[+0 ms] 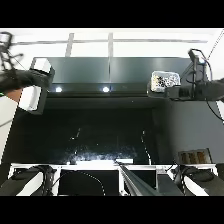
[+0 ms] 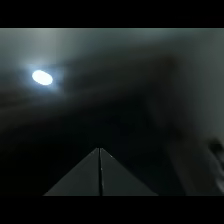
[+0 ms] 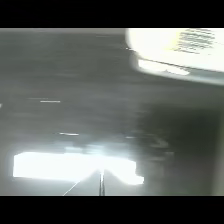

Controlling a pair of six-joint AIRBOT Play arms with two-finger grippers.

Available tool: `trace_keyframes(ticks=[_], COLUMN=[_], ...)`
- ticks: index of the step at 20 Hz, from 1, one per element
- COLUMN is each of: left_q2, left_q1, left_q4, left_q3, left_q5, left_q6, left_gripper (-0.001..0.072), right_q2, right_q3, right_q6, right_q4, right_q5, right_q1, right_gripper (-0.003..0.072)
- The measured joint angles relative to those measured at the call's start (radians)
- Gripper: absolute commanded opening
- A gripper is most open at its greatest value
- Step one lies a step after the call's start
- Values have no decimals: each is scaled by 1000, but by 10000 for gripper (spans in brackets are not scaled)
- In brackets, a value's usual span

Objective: Fold the box and place the chain.

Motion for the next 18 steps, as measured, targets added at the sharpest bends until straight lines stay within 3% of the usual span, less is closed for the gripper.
trace_keyframes(ticks=[3, 6, 18], left_q2=[23, 33, 32], left_q1=[-124, -172, -201], left_q4=[108, 153, 188], left_q3=[-100, -161, -198], left_q5=[2, -1, -16], left_q6=[-147, -216, -267], left_gripper=[25, 27, 27], right_q2=[37, 53, 61], right_q3=[-146, -225, -272], right_q6=[91, 132, 162], right_q4=[-118, -173, -214], right_q5=[97, 188, 257], right_q1=[-6, -8, -10], right_gripper=[21, 21, 21])
